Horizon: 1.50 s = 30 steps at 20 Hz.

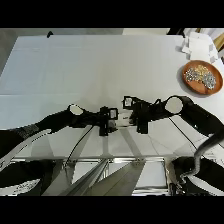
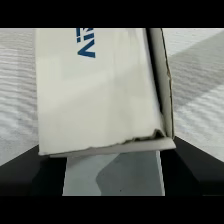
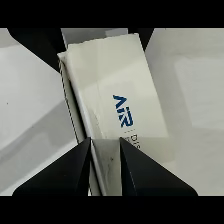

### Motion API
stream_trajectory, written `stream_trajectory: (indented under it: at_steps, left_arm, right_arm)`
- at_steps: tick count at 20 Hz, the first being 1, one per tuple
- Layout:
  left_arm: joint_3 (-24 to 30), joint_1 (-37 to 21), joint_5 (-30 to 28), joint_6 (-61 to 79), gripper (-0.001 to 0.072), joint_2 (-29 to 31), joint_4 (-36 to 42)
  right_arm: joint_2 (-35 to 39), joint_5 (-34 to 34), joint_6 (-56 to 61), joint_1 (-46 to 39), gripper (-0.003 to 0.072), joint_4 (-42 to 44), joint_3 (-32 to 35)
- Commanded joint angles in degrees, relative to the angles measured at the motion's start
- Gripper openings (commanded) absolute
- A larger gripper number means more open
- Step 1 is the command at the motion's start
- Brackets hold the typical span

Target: Fold the box and place the chain.

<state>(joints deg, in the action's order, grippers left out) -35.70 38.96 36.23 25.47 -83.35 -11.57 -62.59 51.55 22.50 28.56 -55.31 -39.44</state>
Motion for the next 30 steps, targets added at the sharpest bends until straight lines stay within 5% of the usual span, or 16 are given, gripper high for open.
stream_trajectory:
  at_steps: [1, 6, 20, 26, 28, 30]
  left_arm:
    - [0.00, -0.07, -0.44, 0.02, 0.0250, 0.04, 0.00]
    - [0.00, -0.07, -0.44, 0.02, 0.0250, 0.04, 0.00]
    - [0.00, -0.07, -0.44, 0.02, 0.0250, 0.04, 0.00]
    - [0.00, -0.07, -0.44, 0.02, 0.0250, 0.04, 0.00]
    - [0.00, -0.07, -0.44, 0.02, 0.0250, 0.04, 0.00]
    - [0.00, -0.07, -0.44, 0.02, 0.0250, 0.04, 0.00]
  right_arm:
    - [1.25, -0.72, -0.50, 0.00, 0.0200, 0.11, -0.02]
    - [2.80, -0.76, -0.46, 0.00, 0.0278, 0.33, -0.02]
    - [2.82, 3.26, -2.10, 0.00, 0.0210, 2.45, -0.02]
    - [4.15, 3.32, -4.98, 0.00, 0.0166, 7.61, -0.02]
    - [4.50, 3.28, -4.98, -0.02, 0.0046, 7.61, -0.02]
    - [4.48, 1.33, -4.39, -0.50, 0.0008, 8.39, 0.00]
